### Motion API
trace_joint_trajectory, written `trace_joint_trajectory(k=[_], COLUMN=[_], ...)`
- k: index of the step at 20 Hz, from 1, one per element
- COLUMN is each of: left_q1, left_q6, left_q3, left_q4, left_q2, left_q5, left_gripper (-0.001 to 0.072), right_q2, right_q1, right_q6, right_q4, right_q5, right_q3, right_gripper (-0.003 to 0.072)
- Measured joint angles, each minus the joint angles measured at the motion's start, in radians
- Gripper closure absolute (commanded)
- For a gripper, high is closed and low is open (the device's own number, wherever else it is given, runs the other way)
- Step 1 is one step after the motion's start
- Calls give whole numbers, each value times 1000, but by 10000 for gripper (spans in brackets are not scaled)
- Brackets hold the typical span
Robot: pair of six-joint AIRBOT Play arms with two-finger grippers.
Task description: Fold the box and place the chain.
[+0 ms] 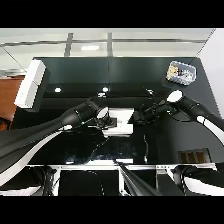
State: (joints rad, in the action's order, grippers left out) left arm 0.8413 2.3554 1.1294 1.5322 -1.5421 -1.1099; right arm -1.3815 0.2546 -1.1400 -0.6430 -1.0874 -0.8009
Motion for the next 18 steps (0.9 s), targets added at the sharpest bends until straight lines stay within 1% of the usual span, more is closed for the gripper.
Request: trace_joint_trajectory(k=[3, 5, 11, 14, 18], left_q1=[0, 0, 0, 0, 0], left_q6=[1, 1, 3, 3, 3], left_q3=[0, 0, 0, 0, 0], left_q4=[0, 0, 0, 0, 0], left_q2=[0, 0, 0, 0, 0], left_q5=[-1, 0, 2, 3, 4], left_gripper=[683, 683, 683, 683, 683], right_q2=[0, 0, 0, 0, -3], right_q1=[60, 110, 282, 348, 404], right_q6=[-121, -232, -685, -861, -1014], right_q4=[-97, -187, -562, -712, -827], right_q5=[16, 26, 53, 58, 61], right_q3=[-37, -66, -145, -158, -165], right_gripper=[319, 319, 319, 320, 320])
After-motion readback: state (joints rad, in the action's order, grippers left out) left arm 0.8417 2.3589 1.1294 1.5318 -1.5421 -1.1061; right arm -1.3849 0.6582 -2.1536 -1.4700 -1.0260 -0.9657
